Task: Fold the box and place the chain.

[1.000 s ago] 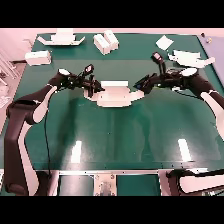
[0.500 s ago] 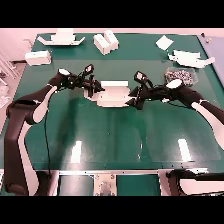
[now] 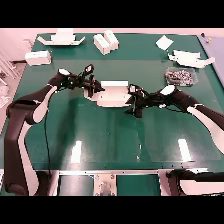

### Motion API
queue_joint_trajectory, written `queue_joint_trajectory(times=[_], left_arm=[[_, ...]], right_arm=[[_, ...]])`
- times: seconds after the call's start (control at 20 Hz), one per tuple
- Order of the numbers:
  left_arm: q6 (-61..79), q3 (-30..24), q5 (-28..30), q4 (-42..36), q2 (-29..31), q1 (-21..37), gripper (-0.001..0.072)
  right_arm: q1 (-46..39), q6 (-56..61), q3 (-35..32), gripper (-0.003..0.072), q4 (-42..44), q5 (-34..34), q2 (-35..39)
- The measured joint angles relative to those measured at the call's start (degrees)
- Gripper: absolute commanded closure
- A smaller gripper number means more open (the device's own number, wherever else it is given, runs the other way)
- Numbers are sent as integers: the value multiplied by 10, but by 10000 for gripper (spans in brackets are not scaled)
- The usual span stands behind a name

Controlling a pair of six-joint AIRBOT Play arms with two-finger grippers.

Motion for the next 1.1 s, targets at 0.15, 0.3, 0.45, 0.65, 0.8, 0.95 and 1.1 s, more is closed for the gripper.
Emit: queue_joint_trajectory(times=[0.15, 0.3, 0.45, 0.65, 0.8, 0.95, 1.1], left_arm=[[0, 0, 0, 0, 0, 0, 682], [0, 0, 0, 0, 0, 0, 682], [0, 0, 0, 0, 0, 0, 682], [0, 0, 0, 0, 0, 0, 682], [0, 0, 0, 0, 0, 0, 682], [0, 0, 0, 0, 0, 0, 682], [0, 0, 0, 0, 0, 0, 682]], right_arm=[[10, -17, -5, 136, 3, -26, 0], [15, -48, -6, 136, 24, -55, 0], [16, -83, -7, 136, 51, -83, 0], [16, -106, -7, 136, 68, -112, 0], [16, -113, -7, 136, 73, -116, 0], [16, -113, -7, 136, 74, -106, 0], [16, -113, -7, 136, 71, -91, 1]])
